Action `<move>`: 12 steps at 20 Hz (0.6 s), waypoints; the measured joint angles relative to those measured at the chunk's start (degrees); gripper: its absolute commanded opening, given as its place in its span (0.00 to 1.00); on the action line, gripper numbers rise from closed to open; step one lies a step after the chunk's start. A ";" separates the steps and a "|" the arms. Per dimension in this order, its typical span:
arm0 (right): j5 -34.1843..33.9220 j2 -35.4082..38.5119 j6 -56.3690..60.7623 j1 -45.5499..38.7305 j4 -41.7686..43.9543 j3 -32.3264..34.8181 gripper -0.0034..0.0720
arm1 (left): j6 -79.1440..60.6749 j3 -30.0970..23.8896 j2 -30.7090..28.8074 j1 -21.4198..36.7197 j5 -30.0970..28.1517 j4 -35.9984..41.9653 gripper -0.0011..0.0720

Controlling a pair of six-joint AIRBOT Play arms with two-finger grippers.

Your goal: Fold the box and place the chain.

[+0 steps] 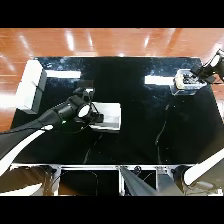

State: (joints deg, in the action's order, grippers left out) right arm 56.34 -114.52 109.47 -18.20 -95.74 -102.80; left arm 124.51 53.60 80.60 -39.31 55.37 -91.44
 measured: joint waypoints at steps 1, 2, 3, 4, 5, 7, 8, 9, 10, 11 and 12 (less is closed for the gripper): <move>0.15 0.04 -0.46 0.00 0.28 0.00 0.06 | 0.02 0.00 0.00 0.00 0.00 0.02 0.05; 0.70 0.28 -0.76 0.00 0.50 0.02 0.06 | 0.00 0.00 0.00 0.00 0.00 0.07 0.05; 1.81 0.79 -1.07 0.09 0.66 0.09 0.06 | 0.00 0.00 0.00 0.02 -0.02 0.20 0.05; 3.10 1.75 -1.44 0.20 0.87 0.11 0.06 | 0.00 0.00 0.00 0.02 -0.02 0.28 0.05; 2.73 3.06 -1.79 0.31 0.94 0.11 0.06 | 0.00 0.00 0.00 0.02 -0.07 0.39 0.05; 2.78 6.78 -2.27 0.59 1.20 0.09 0.06 | -0.02 0.00 0.00 0.02 -0.24 0.50 0.05; 2.93 9.22 -2.38 0.74 1.27 0.09 0.06 | -0.04 0.00 0.00 0.02 -0.35 0.59 0.05; 2.73 11.76 -2.62 0.94 1.18 0.07 0.06 | -0.04 0.00 0.00 0.02 -0.52 0.66 0.05; 2.89 14.34 -2.82 1.16 1.11 0.09 0.06 | -0.04 0.00 0.00 0.02 -0.70 0.68 0.05; 3.10 17.57 -3.06 1.55 1.09 0.09 0.06 | -0.04 0.00 0.00 0.02 -0.79 0.72 0.05; 3.10 20.55 -3.45 2.05 1.11 0.09 0.06 | -0.02 0.00 0.00 0.02 -0.85 0.76 0.05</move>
State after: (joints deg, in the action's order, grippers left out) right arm 59.44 -93.97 106.02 -16.14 -94.63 -102.72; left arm 124.49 53.60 80.60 -39.29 54.52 -90.67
